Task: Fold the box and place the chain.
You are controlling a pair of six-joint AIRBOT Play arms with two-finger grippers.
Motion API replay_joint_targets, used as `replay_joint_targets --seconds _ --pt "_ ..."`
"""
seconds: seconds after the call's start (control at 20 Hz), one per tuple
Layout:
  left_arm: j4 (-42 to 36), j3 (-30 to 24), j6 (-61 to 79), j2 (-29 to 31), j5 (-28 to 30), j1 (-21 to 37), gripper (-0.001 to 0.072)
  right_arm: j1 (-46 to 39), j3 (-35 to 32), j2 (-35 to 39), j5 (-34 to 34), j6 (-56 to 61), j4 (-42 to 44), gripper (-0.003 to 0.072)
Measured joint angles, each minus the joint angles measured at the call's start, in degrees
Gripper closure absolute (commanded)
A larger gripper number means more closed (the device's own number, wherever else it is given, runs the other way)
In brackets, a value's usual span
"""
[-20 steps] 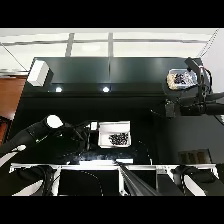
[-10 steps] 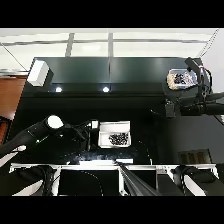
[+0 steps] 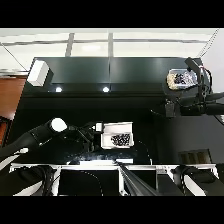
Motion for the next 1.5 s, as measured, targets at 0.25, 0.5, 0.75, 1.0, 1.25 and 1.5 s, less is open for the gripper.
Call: replay_joint_targets --seconds 0.25,0.5,0.75,1.0,1.25,1.5 --pt "-0.9 0.0 0.0 0.0 0.9 -0.3 -0.0003 0.0 0.0 0.0 0.0 0.0 0.0 0.0218" --pt "-2.7 0.0 1.1 0.0 1.1 -0.3 -0.0001 0.0 0.0 0.0 0.0 0.0 -0.1 0.0218" --pt "-4.0 0.0 3.8 0.0 1.4 -0.3 0.0318 0.0 -0.2 0.0 -0.2 0.0 -0.3 0.0218" --pt "-3.8 0.0 4.5 0.0 1.4 -0.3 0.0319 2.1 -2.7 -0.5 -4.4 0.0 -1.6 -0.0023" --pt "-3.8 0.0 4.6 0.0 1.3 -0.3 0.0319 11.9 -4.0 -7.5 -13.4 0.7 -2.3 -0.002" --pt "-3.8 0.0 4.7 0.0 1.4 -0.3 0.0319 20.2 -4.2 -15.1 -18.7 -8.9 -2.2 -0.002"
